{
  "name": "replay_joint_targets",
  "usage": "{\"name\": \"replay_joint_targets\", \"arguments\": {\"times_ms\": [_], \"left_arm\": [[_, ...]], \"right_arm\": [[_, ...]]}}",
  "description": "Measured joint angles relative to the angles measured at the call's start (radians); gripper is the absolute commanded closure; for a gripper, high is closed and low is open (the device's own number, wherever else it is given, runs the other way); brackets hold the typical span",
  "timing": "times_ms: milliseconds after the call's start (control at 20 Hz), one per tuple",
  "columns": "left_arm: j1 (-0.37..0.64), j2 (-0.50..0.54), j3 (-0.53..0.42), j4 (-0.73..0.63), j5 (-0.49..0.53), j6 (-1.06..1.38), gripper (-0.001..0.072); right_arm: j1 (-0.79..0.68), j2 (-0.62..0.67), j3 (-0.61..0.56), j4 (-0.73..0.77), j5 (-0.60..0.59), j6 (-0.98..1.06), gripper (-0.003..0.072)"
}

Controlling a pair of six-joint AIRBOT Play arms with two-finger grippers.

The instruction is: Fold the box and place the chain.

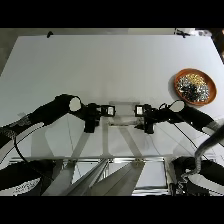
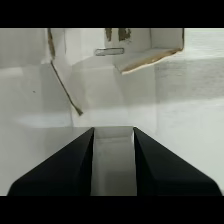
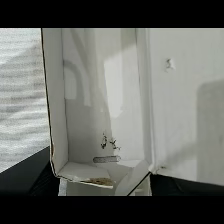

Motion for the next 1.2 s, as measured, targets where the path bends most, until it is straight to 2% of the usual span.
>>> {"name": "replay_joint_targets", "arguments": {"times_ms": [100, 450, 500, 550, 950, 1200], "left_arm": [[0.002, -0.002, -0.004, -0.026, 0.038, 0.055, 0.0513], [0.002, -0.003, -0.008, -0.155, 0.079, 0.198, 0.0519], [0.002, -0.003, -0.008, -0.166, 0.079, 0.204, 0.0570], [0.002, -0.003, -0.008, -0.181, 0.079, 0.213, 0.0581], [-0.002, -0.003, -0.008, -0.269, 0.080, 0.256, 0.0580], [-0.025, -0.006, -0.008, -0.306, 0.114, 0.261, 0.0578]], "right_arm": [[0.000, 0.000, 0.000, 0.000, 0.000, 0.000, 0.0452], [0.000, 0.000, 0.000, 0.000, 0.000, 0.000, 0.0452], [0.000, 0.000, 0.000, 0.000, 0.000, 0.000, 0.0452], [0.000, 0.000, 0.000, 0.000, 0.000, 0.000, 0.0452], [0.000, 0.000, 0.000, 0.000, 0.000, 0.000, 0.0452], [0.000, 0.000, 0.000, 0.000, 0.000, 0.000, 0.0452]]}}
